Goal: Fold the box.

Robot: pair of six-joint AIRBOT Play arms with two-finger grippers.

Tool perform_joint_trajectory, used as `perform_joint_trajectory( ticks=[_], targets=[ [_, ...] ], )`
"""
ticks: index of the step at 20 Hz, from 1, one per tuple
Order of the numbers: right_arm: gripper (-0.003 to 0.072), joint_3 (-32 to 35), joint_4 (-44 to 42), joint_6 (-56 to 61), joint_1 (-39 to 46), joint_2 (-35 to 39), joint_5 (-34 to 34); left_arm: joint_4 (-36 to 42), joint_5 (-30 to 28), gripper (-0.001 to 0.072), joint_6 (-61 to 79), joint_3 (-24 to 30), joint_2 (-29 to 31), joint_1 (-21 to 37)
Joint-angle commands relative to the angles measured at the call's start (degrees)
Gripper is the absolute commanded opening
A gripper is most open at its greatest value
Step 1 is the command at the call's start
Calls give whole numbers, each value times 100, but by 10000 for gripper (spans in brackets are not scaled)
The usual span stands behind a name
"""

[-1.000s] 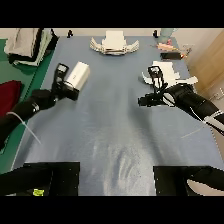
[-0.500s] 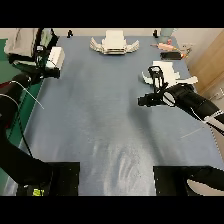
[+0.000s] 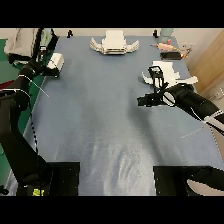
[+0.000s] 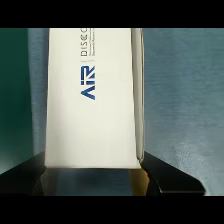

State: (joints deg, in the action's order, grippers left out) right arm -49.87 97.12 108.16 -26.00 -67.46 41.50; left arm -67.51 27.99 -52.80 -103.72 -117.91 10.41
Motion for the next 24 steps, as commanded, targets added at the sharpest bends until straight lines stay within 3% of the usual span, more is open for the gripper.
perform_joint_trajectory(
  ticks=[1,4,11,16,24],
  targets=[
    [3,-4,-9,0,-4,-4,2,-275,-297,536,-525,-326,-105,-4],
    [3,-4,-7,-2,-2,-4,2,-273,-621,536,-562,-334,-144,-35],
    [3,-4,-4,-2,-2,-4,2,-149,-518,536,-573,-358,-433,-151],
    [3,-4,-4,-2,-2,-9,4,-146,-905,536,-573,-358,-485,-151],
    [3,-4,-7,-2,-4,-11,4,-144,-955,536,-575,-358,-485,-157]
  ],
)
